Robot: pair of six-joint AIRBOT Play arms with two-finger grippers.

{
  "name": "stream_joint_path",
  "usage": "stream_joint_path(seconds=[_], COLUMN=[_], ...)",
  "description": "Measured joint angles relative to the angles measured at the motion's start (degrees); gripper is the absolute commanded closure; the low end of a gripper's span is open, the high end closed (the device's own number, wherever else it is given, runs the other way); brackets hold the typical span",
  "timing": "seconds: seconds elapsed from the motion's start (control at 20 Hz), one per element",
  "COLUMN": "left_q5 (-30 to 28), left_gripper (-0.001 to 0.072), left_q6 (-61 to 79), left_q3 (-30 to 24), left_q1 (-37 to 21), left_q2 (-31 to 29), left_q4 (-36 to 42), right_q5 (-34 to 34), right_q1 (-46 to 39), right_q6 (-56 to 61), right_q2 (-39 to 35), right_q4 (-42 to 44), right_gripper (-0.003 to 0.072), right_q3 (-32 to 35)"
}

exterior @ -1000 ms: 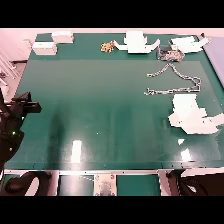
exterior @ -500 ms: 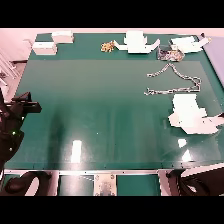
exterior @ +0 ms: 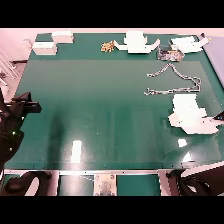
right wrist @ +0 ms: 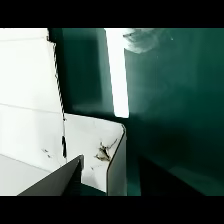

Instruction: Fold the box and place the chain.

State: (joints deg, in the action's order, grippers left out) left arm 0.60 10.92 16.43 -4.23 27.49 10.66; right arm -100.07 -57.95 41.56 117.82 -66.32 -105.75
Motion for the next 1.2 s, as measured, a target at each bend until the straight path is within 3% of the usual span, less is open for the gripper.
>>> stream_joint_path(seconds=[0.3,0.55,0.65,1.0,1.2], left_q5=[0.0,0.0,0.0,0.0,0.0], left_gripper=[0.069,0.069,0.069,0.0689,0.069], left_q6=[0.02,0.0,0.02,0.02,0.02], left_q3=[0.0,0.0,0.0,0.0,0.0], left_q1=[0.0,0.0,0.0,0.0,0.0], left_q2=[0.0,0.0,0.0,0.0,0.0], left_q4=[0.0,0.0,0.0,-0.02,-0.02], right_q5=[-3.02,-4.35,-4.66,-4.59,-5.05], right_q1=[0.81,1.05,1.11,1.14,1.51], right_q6=[-0.87,-1.55,-1.66,-1.46,-3.06], right_q2=[3.78,4.68,4.76,2.54,-3.61], right_q4=[3.41,3.34,3.04,2.8,11.41], right_gripper=[0.0396,0.0561,0.0682,0.0683,0.0684], right_q3=[0.26,0.55,0.63,3.3,11.17])
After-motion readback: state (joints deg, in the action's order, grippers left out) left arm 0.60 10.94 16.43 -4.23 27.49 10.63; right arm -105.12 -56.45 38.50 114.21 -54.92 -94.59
